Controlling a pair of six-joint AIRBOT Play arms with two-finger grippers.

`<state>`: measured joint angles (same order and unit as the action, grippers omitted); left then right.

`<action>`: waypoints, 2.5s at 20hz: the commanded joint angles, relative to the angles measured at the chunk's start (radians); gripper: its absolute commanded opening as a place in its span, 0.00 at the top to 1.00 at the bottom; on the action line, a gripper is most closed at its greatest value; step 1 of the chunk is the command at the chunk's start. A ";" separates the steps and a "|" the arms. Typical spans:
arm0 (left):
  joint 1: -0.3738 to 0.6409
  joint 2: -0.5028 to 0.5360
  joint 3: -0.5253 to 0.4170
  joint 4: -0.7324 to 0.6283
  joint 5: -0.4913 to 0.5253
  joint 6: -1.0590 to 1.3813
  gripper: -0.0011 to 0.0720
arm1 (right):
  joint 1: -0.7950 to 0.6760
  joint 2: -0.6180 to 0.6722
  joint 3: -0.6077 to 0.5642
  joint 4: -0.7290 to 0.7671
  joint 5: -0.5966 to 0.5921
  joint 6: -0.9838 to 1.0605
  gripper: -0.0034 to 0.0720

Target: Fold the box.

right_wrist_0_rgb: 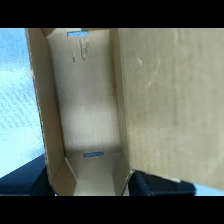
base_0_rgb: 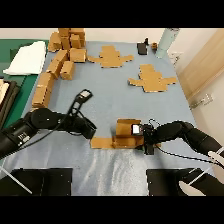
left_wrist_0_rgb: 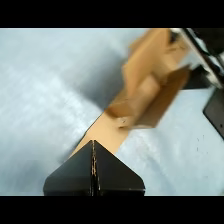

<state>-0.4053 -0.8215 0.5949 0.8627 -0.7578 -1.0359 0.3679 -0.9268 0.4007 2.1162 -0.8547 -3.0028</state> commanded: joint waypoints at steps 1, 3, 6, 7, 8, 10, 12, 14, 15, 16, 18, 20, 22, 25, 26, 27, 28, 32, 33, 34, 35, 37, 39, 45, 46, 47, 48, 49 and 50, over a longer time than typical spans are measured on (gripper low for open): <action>0.130 0.019 -0.040 0.119 -0.122 -0.443 0.97 | 0.000 -0.001 0.000 0.000 0.000 0.000 0.29; 0.151 -0.013 -0.087 0.118 -0.132 -0.544 0.97 | 0.000 -0.001 0.000 0.000 0.000 0.000 0.29; 0.124 -0.071 -0.126 0.107 -0.129 -0.608 0.97 | 0.000 -0.001 0.000 0.000 0.000 0.000 0.29; 0.100 -0.086 -0.127 0.097 -0.110 -0.608 0.97 | 0.000 -0.001 0.000 0.000 0.000 0.000 0.29; 0.072 -0.098 -0.127 0.086 -0.077 -0.610 0.97 | 0.000 -0.001 0.000 0.000 0.000 0.000 0.29; 0.009 -0.138 -0.127 0.066 0.001 -0.625 0.97 | 0.000 -0.001 0.000 0.000 0.000 0.000 0.29; -0.042 -0.194 -0.127 0.053 0.051 -0.640 0.97 | 0.000 -0.001 0.000 0.000 0.000 0.000 0.29; -0.088 -0.235 -0.126 -0.008 0.093 -0.628 0.97 | 0.000 -0.001 0.000 0.000 0.000 0.000 0.29; -0.112 -0.238 -0.124 -0.048 0.118 -0.600 0.97 | 0.000 -0.001 0.000 0.000 0.000 0.000 0.29; -0.140 -0.236 -0.117 -0.087 0.143 -0.574 0.97 | 0.000 -0.001 0.000 0.000 0.000 0.000 0.29; -0.195 -0.237 -0.092 -0.100 0.185 -0.570 0.97 | 0.000 -0.001 0.000 0.000 0.000 0.000 0.29; -0.233 -0.238 -0.085 -0.101 0.240 -0.579 0.97 | 0.000 -0.001 0.000 0.000 0.000 0.000 0.29; -0.251 -0.238 -0.085 -0.102 0.280 -0.580 0.97 | 0.000 -0.001 0.000 0.000 0.000 0.000 0.29; -0.282 -0.238 -0.084 -0.108 0.312 -0.580 0.97 | 0.000 -0.001 0.000 0.000 0.000 0.000 0.29; -0.296 -0.238 -0.077 -0.108 0.306 -0.576 0.97 | 0.000 -0.001 0.000 0.000 0.000 0.000 0.29; -0.316 -0.238 -0.065 -0.108 0.305 -0.560 0.97 | 0.000 -0.001 0.000 0.000 0.000 0.000 0.29; -0.333 -0.238 -0.048 -0.108 0.306 -0.536 0.97 | 0.000 -0.001 0.000 0.000 0.000 0.000 0.29; -0.333 -0.238 0.002 -0.108 0.314 -0.526 0.96 | 0.000 -0.001 0.000 0.000 0.000 0.000 0.29; -0.327 -0.238 0.003 -0.108 0.314 -0.529 0.83 | 0.000 -0.001 0.000 0.000 0.000 0.000 0.29; -0.327 -0.240 0.003 -0.108 0.317 -0.539 0.48 | 0.000 -0.001 0.000 0.000 0.000 0.000 0.29; -0.327 -0.241 0.003 -0.108 0.323 -0.551 0.49 | 0.000 -0.001 0.000 0.000 0.000 0.000 0.29; -0.327 -0.245 0.003 -0.108 0.329 -0.554 0.49 | 0.000 -0.001 0.000 0.000 0.000 0.000 0.29; -0.327 -0.245 0.007 -0.108 0.328 -0.554 0.49 | 0.000 -0.001 0.000 0.000 0.000 0.000 0.29; -0.307 -0.245 0.017 -0.112 0.260 -0.562 0.38 | 0.000 -0.001 0.000 0.000 0.000 0.000 0.29; -0.313 -0.245 0.017 -0.127 0.264 -0.562 0.31 | 0.000 -0.001 0.000 0.000 0.000 0.000 0.29; -0.319 -0.247 0.017 -0.133 0.275 -0.562 0.31 | 0.000 -0.001 0.000 0.000 0.000 0.000 0.29; -0.324 -0.252 0.017 -0.133 0.286 -0.562 0.31 | 0.000 -0.001 0.000 0.000 0.000 0.000 0.29; -0.324 -0.261 0.017 -0.133 0.288 -0.555 0.31 | 0.000 -0.001 0.000 0.000 0.000 0.000 0.29; -0.324 -0.270 0.017 -0.132 0.288 -0.546 0.31 | 0.000 -0.001 0.000 0.000 0.000 0.000 0.29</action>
<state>-0.7246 -1.0771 0.6109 0.7364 -0.4767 -1.5936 0.3676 -0.9272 0.4007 2.1159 -0.8547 -3.0028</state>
